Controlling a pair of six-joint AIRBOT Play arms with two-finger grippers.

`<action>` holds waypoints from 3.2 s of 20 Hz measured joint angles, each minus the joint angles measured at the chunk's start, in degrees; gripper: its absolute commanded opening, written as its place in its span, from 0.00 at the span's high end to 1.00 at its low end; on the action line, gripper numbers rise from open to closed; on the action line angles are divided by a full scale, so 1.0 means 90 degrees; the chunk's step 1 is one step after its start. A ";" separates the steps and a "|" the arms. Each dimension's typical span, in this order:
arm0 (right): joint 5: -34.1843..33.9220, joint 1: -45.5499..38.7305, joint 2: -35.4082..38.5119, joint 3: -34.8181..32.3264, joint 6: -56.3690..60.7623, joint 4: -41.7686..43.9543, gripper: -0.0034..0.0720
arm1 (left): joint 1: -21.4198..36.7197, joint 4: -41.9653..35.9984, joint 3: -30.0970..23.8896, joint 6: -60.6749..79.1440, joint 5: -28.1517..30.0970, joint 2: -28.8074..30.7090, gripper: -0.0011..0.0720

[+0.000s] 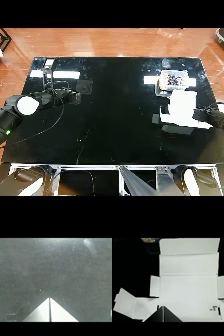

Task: Fold the box and place the chain.

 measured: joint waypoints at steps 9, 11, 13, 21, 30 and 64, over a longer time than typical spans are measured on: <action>0.0000 0.0000 0.0000 0.0000 -0.0002 0.0000 0.93 | 0.0000 0.0000 0.0000 -0.0002 0.0005 0.0000 0.96; 0.0000 0.0000 0.0000 0.0000 -0.0002 0.0000 0.93 | 0.0000 0.0000 0.0000 -0.0002 0.0007 0.0000 0.96; 0.0000 0.0000 0.0000 0.0000 -0.0002 0.0000 0.93 | 0.0000 0.0000 0.0000 -0.0002 0.0007 0.0000 0.96; -0.0053 0.0000 0.0000 0.0000 -0.0002 0.0046 0.93 | 0.0000 0.0000 0.0000 -0.0002 0.0005 0.0000 0.96; -0.0578 0.0000 0.0000 0.0000 -0.0017 0.0753 0.01 | 0.0000 0.0002 0.0000 0.0000 0.0117 0.0000 0.12; 0.5017 -0.3810 -0.8410 0.5943 -0.0452 0.0804 0.04 | 0.0000 -0.0163 0.0000 -0.0027 0.0505 0.0000 0.12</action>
